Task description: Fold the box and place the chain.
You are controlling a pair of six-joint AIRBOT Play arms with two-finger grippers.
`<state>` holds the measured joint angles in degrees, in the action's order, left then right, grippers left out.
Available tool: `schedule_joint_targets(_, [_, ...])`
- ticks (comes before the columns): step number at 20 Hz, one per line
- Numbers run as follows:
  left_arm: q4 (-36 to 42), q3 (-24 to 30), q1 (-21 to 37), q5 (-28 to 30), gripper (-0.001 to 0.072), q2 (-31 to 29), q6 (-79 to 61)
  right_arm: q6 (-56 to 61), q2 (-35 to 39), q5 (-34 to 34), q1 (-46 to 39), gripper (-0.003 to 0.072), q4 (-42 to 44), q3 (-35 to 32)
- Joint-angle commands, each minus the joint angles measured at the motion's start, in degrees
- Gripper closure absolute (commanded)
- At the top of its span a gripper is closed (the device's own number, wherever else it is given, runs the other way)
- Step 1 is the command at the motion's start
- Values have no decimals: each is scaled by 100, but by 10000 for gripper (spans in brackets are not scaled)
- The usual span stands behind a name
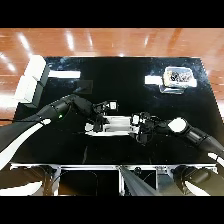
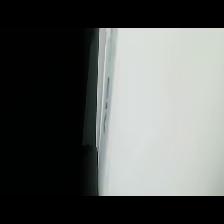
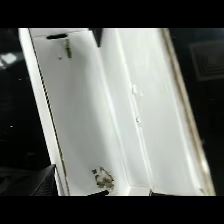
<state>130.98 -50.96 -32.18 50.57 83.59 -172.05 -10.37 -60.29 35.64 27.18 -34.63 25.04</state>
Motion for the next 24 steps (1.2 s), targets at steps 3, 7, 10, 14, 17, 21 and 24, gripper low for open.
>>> schedule_joint_targets(3, [7,-4,0,26,680,0,20,-168,-166,212,37,-34,11,0])
schedule_joint_targets(7, [7,-4,0,116,680,0,168,-216,-267,201,114,-34,-4,0])
schedule_joint_targets(10, [4,-4,0,197,680,2,166,-216,-319,140,114,-34,-9,0])
schedule_joint_targets(14, [9,-4,0,339,680,2,170,-219,-426,157,116,-33,28,0])
schedule_joint_targets(17, [7,-4,0,481,680,2,170,-254,-428,125,116,-33,20,0])
schedule_joint_targets(21, [9,-4,0,476,680,2,212,-330,-428,125,116,-33,22,0])
schedule_joint_targets(24, [9,-4,0,472,680,2,299,-339,-428,125,116,-33,24,0])
